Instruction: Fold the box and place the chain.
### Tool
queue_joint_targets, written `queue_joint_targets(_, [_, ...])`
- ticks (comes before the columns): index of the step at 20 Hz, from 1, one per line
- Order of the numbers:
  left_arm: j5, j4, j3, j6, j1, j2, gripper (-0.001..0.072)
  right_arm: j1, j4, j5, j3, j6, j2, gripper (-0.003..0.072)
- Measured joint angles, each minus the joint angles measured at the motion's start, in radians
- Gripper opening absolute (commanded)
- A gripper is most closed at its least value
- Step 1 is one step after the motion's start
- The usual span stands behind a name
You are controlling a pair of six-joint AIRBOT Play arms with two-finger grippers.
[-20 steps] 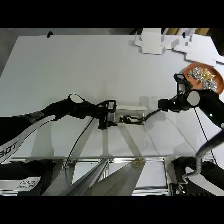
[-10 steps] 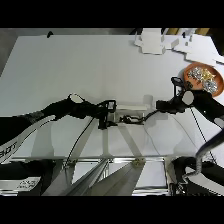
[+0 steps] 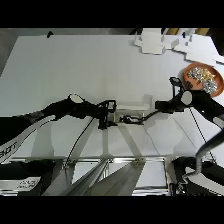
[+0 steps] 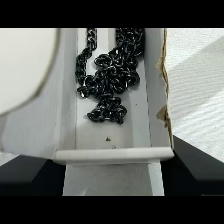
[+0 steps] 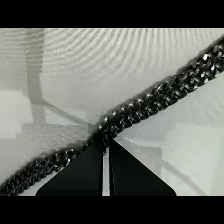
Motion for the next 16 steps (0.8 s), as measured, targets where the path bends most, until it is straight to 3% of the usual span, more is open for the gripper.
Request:
queue_joint_targets(5, [0.000, 0.000, 0.000, 0.000, 0.000, 0.000, 0.0154, 0.055, -0.004, 0.049, 0.000, -0.028, 0.126, 0.0012])
queue_joint_targets(16, [0.000, 0.000, 0.000, 0.000, 0.000, 0.000, 0.0154, 0.237, 0.088, 0.190, 0.000, -0.038, 0.562, 0.0012])
